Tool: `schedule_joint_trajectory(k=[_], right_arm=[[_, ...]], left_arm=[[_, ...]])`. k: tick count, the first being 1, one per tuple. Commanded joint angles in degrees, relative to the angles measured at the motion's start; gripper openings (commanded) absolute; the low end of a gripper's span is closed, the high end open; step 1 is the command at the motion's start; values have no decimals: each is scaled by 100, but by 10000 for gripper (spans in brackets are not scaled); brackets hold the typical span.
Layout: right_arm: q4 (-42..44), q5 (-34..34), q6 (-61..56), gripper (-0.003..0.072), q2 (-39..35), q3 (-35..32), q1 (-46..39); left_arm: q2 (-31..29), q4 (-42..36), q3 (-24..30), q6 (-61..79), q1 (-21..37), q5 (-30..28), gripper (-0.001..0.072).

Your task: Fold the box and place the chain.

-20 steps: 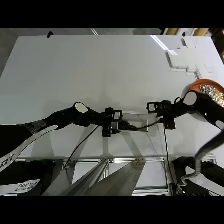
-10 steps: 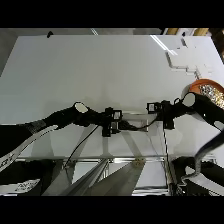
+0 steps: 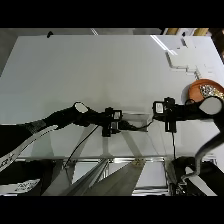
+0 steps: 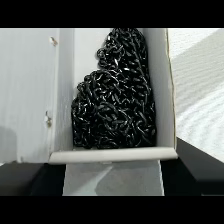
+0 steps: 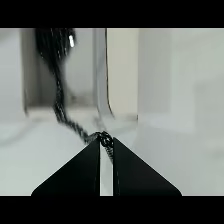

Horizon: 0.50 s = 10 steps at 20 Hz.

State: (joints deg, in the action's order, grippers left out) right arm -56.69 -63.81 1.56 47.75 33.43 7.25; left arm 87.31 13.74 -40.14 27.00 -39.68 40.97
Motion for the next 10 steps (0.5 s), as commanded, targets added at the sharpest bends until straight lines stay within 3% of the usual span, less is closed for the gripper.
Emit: schedule_joint_trajectory(k=[1, 3, 6, 8, 10], right_arm=[[1561, -389, -28, 16, -496, 0, 459], [1871, -44, -262, 17, -483, 0, 1001], [1849, 1163, -962, 17, -402, -2, 1814], [1788, 1604, -1038, 20, -282, -2, 2159], [1742, 1716, -1038, 104, -116, -2, 2280]], left_arm=[[0, 2, 0, 2, -4, 0, 273], [0, 4, 0, 0, -4, 0, 273], [0, 2, 0, 2, -4, 0, 273], [0, 0, 0, 2, -4, 0, 273], [0, 2, 0, 2, -4, 0, 273]])
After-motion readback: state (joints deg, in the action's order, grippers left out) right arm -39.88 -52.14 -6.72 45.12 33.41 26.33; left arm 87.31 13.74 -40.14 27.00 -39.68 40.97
